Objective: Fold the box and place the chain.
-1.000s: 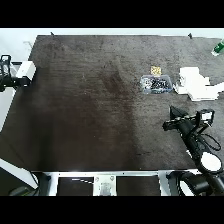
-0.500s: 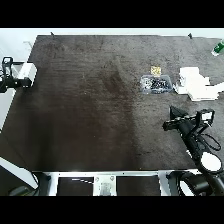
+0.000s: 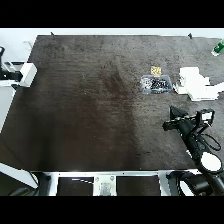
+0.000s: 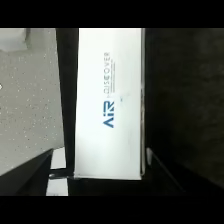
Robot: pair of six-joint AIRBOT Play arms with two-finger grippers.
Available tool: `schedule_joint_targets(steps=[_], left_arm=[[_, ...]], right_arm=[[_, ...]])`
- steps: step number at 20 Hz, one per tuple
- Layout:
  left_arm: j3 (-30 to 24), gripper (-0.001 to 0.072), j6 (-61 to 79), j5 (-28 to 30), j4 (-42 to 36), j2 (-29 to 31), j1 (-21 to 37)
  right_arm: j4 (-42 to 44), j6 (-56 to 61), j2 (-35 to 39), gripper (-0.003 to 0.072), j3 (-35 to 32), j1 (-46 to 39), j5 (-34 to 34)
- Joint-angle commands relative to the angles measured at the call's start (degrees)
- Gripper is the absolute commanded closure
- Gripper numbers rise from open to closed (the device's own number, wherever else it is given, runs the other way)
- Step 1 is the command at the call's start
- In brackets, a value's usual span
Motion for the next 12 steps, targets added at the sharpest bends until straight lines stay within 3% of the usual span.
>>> schedule_joint_targets(steps=[1,2,5,7,9,12], left_arm=[[0.31,0.0126,3.8,-6.71,-8.46,6.14,0.2],[0.31,0.0379,7.48,-9.66,-13.88,7.82,0.2],[0.28,0.0691,16.35,-21.73,-30.38,12.68,0.2],[-0.57,0.0694,16.5,-25.11,-35.45,15.67,0.17],[-4.46,0.0696,16.63,-24.26,-36.0,20.48,0.17],[-18.47,0.0697,21.05,-15.67,-36.59,32.2,0.17]], right_arm=[[0.02,0.0,-0.02,0.0677,-0.02,0.04,0.0],[0.0,0.0,-0.02,0.0677,-0.02,0.04,-0.02],[0.0,-0.02,-0.02,0.0677,-0.02,0.02,-0.02],[-0.02,-0.02,-0.02,0.0677,-0.02,0.0,-0.04],[-0.02,-0.02,-0.02,0.0677,-0.13,0.0,-0.04],[0.0,-0.02,-0.02,0.0677,-0.28,0.0,-0.04]])
